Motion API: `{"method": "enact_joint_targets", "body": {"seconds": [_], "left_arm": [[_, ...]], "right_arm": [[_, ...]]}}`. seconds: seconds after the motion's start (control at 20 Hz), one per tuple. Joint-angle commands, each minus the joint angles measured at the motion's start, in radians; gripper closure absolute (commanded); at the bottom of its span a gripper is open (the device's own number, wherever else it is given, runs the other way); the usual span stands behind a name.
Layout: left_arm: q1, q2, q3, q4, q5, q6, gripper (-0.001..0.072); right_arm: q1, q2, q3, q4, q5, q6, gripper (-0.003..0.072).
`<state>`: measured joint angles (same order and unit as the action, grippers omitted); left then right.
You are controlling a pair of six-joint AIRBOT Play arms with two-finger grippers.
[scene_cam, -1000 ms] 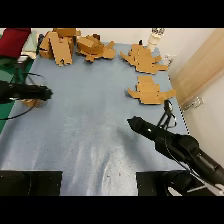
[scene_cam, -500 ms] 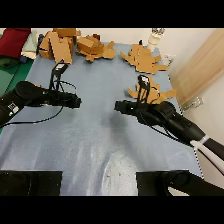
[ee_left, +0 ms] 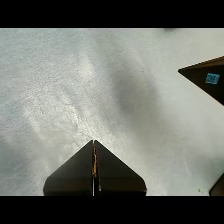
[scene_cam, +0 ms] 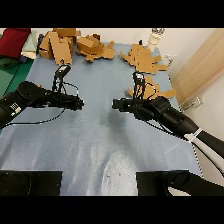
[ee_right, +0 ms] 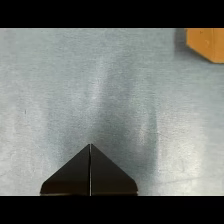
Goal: Fold the box.
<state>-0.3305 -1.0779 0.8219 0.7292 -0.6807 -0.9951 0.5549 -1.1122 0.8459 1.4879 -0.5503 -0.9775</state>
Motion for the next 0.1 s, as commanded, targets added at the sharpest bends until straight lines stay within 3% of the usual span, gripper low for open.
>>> {"method": "enact_joint_targets", "body": {"seconds": [0.0, 0.05], "left_arm": [[0.000, 0.000, 0.000, -0.001, -0.003, 0.000, 0.0695], [0.000, 0.000, 0.000, -0.001, -0.003, 0.000, 0.0695]], "right_arm": [[0.000, -0.002, 0.002, -0.002, -0.002, -0.002, 0.0682], [0.000, -0.002, 0.002, -0.002, -0.002, -0.002, 0.0682]]}}
